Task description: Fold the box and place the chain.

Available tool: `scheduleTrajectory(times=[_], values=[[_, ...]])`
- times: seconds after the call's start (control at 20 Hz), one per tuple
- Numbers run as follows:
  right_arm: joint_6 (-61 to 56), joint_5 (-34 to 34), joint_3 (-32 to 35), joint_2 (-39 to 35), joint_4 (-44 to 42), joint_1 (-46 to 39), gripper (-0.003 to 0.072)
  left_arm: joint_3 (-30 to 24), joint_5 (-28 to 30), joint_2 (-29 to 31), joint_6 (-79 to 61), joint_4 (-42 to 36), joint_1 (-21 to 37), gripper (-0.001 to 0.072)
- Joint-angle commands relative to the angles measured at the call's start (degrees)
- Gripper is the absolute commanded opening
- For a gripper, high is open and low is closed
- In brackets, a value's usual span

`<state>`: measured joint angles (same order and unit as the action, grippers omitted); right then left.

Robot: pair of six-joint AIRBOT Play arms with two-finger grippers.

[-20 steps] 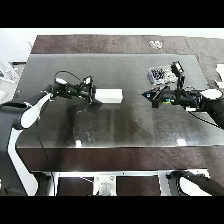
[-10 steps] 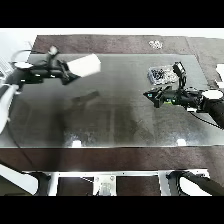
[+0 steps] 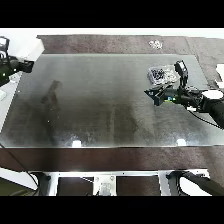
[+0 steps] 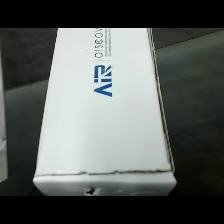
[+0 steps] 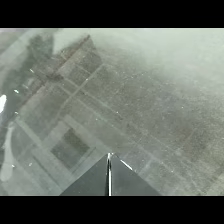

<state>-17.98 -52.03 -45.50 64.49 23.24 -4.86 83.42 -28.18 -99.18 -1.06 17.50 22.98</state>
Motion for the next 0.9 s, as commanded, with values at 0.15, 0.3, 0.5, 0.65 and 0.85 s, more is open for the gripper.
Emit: scheduleTrajectory(times=[0.15, 0.3, 0.5, 0.65, 0.85], values=[[0.0, 1.7, 0.0, 0.1, -0.3, 0.0, 0.0006, -0.6, 9.9, -7.3, 8.1, -3.2, 1.2, 0.0019], [0.0, 1.7, 0.0, 0.5, -0.3, 0.0, 0.0006, -0.3, 7.1, -9.1, 8.0, -2.9, 1.2, 0.0019], [0.0, 1.7, 0.0, 0.9, -0.3, 0.0, 0.0006, 1.4, 5.4, -9.9, 6.1, -3.7, 1.2, 0.0019], [0.0, 3.0, 0.0, 0.9, -0.4, 0.2, 0.0006, 1.3, 3.9, -10.0, 5.5, -2.7, 1.2, 0.0019], [0.0, 3.7, 0.0, 0.9, -0.8, 0.1, 0.0006, 1.8, 1.4, -10.5, 5.1, -2.7, 1.2, 0.0018]])
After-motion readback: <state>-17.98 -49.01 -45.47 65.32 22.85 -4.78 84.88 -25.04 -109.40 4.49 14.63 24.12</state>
